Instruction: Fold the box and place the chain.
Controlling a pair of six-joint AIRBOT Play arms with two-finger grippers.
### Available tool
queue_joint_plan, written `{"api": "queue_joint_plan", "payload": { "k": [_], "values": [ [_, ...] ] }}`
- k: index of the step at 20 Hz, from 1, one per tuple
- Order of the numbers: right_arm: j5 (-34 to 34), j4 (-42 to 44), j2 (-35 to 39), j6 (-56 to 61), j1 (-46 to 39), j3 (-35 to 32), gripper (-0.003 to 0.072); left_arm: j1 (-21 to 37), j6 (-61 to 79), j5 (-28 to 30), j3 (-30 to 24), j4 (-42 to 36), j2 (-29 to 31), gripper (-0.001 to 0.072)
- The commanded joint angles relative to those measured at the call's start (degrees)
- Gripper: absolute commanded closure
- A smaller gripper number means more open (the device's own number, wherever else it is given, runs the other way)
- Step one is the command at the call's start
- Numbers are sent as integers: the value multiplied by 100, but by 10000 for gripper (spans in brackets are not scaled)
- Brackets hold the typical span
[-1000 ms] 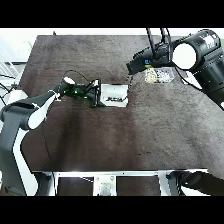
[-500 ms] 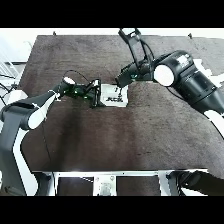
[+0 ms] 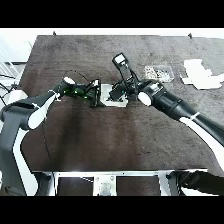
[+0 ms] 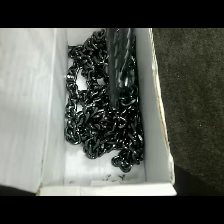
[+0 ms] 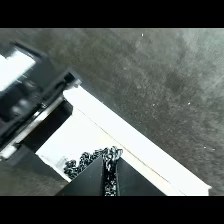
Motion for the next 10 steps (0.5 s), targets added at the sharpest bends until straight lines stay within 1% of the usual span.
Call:
{"api": "queue_joint_plan", "payload": {
  "k": [1, 2, 4, 5, 8, 10],
  "values": [
    [-706, -26, -330, 0, -107, -192, 528, 4, 0, 2, 2, 0, 0, 360],
    [-754, -26, -328, -4, -138, -186, 375, 4, 0, 2, 2, 0, 0, 360],
    [-748, -26, -120, -22, -160, -164, 255, 4, 0, 2, 2, 2, 0, 360],
    [-748, -28, 90, -24, -160, -164, 219, 4, 0, 2, 2, 2, 0, 360],
    [-750, -33, 922, -345, -273, -164, 218, 4, 0, 2, 2, 0, 0, 360],
    [-750, -24, 1257, -411, -649, -162, 219, 4, 0, 2, 2, 0, 0, 360]
  ]
}}
